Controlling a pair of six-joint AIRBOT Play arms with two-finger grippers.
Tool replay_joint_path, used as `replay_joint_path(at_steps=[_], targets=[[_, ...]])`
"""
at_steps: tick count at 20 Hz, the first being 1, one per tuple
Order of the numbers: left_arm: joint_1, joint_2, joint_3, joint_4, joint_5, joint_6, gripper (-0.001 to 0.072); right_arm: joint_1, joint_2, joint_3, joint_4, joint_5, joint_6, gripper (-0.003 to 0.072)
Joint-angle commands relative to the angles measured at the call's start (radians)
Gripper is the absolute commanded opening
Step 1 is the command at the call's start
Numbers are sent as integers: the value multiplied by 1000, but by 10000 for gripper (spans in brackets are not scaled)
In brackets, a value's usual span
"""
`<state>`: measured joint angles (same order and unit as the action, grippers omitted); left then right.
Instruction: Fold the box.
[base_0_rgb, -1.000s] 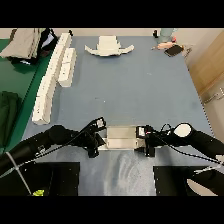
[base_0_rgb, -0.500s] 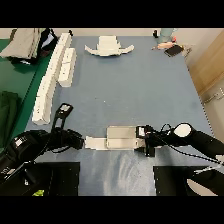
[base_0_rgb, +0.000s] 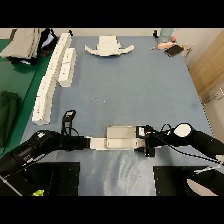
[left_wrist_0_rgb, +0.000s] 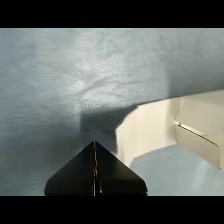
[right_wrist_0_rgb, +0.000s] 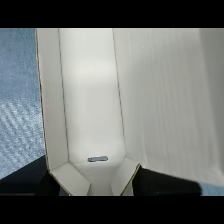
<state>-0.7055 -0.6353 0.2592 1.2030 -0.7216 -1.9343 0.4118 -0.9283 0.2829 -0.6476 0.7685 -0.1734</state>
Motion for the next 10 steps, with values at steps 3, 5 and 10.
replay_joint_path(at_steps=[3, 5, 10], targets=[[-25, -101, 23, -363, 131, 271, 17, 1, 1, 1, 0, 0, 0, 507], [-27, -82, 53, -362, 122, 271, 18, 1, 1, 1, 0, 0, 0, 507], [-29, -63, 70, -420, 121, 270, 96, 1, 1, 1, 0, 0, 0, 507]])
